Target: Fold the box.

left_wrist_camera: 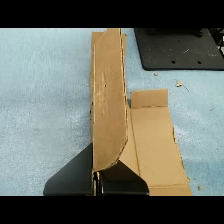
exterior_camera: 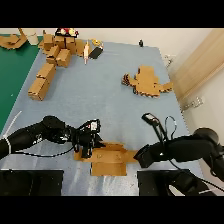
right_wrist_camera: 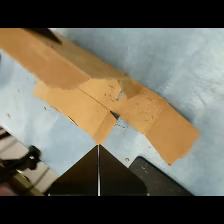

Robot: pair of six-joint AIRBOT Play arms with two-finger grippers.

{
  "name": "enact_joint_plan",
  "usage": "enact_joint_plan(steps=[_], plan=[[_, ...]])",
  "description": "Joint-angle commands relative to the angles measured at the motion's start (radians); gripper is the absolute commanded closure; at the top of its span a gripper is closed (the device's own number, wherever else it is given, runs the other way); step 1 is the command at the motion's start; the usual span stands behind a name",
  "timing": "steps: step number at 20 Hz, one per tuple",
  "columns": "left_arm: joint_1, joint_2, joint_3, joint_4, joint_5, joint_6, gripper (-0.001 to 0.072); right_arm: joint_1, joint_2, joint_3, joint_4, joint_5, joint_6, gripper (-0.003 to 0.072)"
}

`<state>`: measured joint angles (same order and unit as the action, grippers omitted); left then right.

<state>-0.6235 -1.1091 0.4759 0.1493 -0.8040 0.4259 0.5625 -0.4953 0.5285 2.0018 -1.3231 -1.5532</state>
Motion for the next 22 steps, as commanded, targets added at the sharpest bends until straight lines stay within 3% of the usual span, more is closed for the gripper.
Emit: enact_joint_plan(steps=[1, 4, 8, 13, 14, 15, 16, 22], plan=[[0.0, -0.001, 0.001, 0.0, 0.0, 0.0, 0.0697, 0.204, -0.029, -0.069, -0.085, 0.162, -0.099, 0.0684], [0.0, -0.001, 0.001, 0.0, 0.0, 0.0, 0.0697, 0.443, -0.091, -0.077, -0.27, 0.291, -0.081, 0.0685], [0.0, 0.0, 0.001, 0.0, 0.0, 0.0, 0.0697, 0.779, -0.15, -0.078, -0.597, 0.387, 0.145, 0.0685], [0.0, -0.001, 0.001, 0.0, 0.0, 0.0, 0.0697, 1.104, -0.188, -0.129, -0.861, 0.393, 0.446, 0.0678], [0.0, -0.001, 0.001, 0.0, 0.0, 0.0, 0.0697, 1.117, -0.204, -0.151, -0.872, 0.401, 0.46, 0.0541], [0.0, -0.001, 0.001, 0.0, 0.0, 0.0, 0.0697, 1.118, -0.226, -0.163, -0.869, 0.407, 0.462, 0.029], [0.0, -0.001, 0.001, 0.0, 0.0, 0.0, 0.0697, 1.118, -0.247, -0.164, -0.869, 0.407, 0.461, 0.0234], [0.0, 0.0, 0.001, 0.0, 0.0, 0.0, 0.0697, 1.117, -0.293, -0.164, -0.87, 0.453, 0.46, 0.0233]])
